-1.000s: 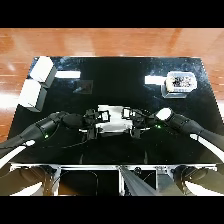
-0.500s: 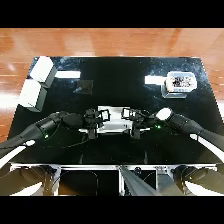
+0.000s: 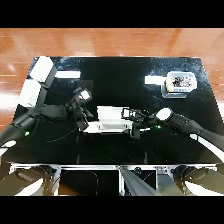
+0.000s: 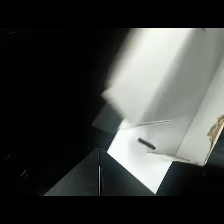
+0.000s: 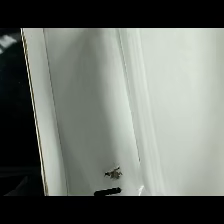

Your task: Fold the box and place the chain.

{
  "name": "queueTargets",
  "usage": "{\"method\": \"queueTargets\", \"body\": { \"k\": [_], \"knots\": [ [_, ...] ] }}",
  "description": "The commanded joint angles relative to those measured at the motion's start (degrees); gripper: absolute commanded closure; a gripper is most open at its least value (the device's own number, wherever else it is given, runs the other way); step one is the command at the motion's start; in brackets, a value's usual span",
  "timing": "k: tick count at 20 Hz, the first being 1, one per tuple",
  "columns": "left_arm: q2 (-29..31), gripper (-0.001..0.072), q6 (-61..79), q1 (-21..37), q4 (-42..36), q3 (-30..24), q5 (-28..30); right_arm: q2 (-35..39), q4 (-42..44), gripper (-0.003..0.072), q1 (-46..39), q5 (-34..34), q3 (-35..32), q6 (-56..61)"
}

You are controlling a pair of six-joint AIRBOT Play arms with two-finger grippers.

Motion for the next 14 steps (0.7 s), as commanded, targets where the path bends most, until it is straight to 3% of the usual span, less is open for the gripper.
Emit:
{"method": "queueTargets", "body": {
  "k": [1,6,8,12,14],
  "knots": [
    [5.4,0.0685,-8.3,7.6,0.0,0.0,6.5,0.0,0.1,0.0131,0.0,0.0,0.1,0.0],
    [5.9,0.0683,-29.9,21.5,0.0,0.0,13.9,0.0,0.0,0.0131,0.0,0.0,0.0,0.0],
    [4.7,0.0684,-31.0,25.9,0.9,0.0,17.7,0.0,0.1,0.0131,0.0,0.0,0.1,0.0],
    [2.4,0.0685,-42.9,30.8,4.7,-0.3,17.9,0.0,0.0,0.0131,0.0,0.0,0.1,0.0],
    [-1.2,0.0685,-44.0,30.4,4.0,-0.3,21.2,0.0,0.1,0.0131,0.0,0.0,0.1,0.0]
  ]
}}
